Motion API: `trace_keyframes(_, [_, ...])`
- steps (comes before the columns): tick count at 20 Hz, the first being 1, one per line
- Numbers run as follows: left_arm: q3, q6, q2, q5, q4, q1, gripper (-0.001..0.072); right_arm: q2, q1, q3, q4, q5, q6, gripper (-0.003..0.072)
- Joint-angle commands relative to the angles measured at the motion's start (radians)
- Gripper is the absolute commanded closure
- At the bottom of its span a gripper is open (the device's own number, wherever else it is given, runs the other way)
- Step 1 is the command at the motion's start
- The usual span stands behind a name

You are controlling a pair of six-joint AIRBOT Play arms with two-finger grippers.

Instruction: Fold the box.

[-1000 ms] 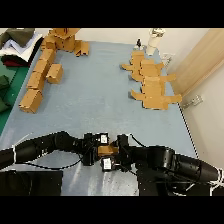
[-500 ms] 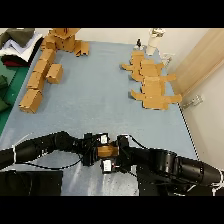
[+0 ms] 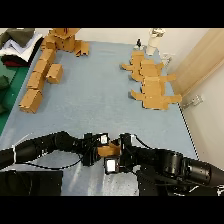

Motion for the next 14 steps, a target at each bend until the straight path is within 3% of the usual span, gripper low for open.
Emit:
trace_keyframes(1, [0.0, 0.0, 0.0, 0.0, 0.0, 0.001, 0.0299, 0.006, 0.001, 0.001, 0.039, -0.001, 0.0, 0.0132])
trace_keyframes(9, [0.0, 0.0, 0.0, 0.0, 0.0, 0.001, 0.0299, 0.137, 0.047, 0.002, 0.182, -0.016, 0.046, 0.0132])
trace_keyframes(12, [0.0, 0.0, 0.0, 0.0, 0.0, 0.001, 0.0299, 0.166, 0.045, 0.002, 0.164, -0.019, 0.115, 0.0132])
trace_keyframes(14, [0.0, 0.0, 0.0, 0.001, 0.0, 0.001, 0.0299, 0.163, 0.041, 0.0, 0.052, -0.019, 0.165, 0.0132])
